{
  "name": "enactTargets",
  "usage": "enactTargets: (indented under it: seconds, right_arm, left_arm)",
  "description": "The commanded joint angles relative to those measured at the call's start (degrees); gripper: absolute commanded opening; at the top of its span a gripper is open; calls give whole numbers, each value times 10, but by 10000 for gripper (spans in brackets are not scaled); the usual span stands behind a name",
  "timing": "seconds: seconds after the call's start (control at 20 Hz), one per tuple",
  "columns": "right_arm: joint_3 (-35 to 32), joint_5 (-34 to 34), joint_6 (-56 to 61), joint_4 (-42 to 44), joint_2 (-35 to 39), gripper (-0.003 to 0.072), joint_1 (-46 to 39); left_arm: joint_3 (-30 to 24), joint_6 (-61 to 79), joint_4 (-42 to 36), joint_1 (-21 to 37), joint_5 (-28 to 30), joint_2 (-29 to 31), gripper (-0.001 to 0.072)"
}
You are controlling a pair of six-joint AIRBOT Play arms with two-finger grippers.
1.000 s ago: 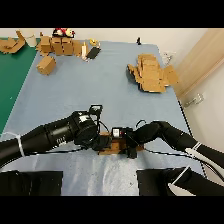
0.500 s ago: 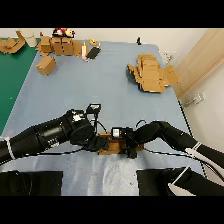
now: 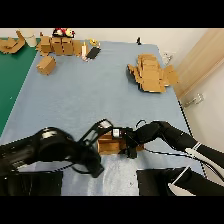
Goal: Fold the box.
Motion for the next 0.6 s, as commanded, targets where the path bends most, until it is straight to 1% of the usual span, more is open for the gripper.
enactTargets:
  seconds: [0.0,0.1,0.2,0.3,0.4,0.45,0.5,0.55]
  right_arm:
    - [0,0,0,0,0,505,0]
    - [0,0,0,0,0,504,0]
    - [0,0,0,0,0,505,0]
    - [0,0,0,0,0,505,0]
    - [0,0,0,0,0,505,0]
    - [0,0,0,0,0,505,0]
    - [0,0,0,0,0,505,0]
    - [0,0,0,0,0,505,0]
  left_arm:
    - [-127,260,-155,102,14,104,11]
    - [-168,396,-205,191,-9,132,11]
    - [-181,485,-206,252,-13,130,12]
    - [-182,584,-207,276,10,116,12]
    - [-182,635,-207,272,48,95,14]
    - [-182,653,-207,268,64,81,65]
    - [-182,669,-207,263,75,67,410]
    - [-182,678,-207,256,90,49,701]
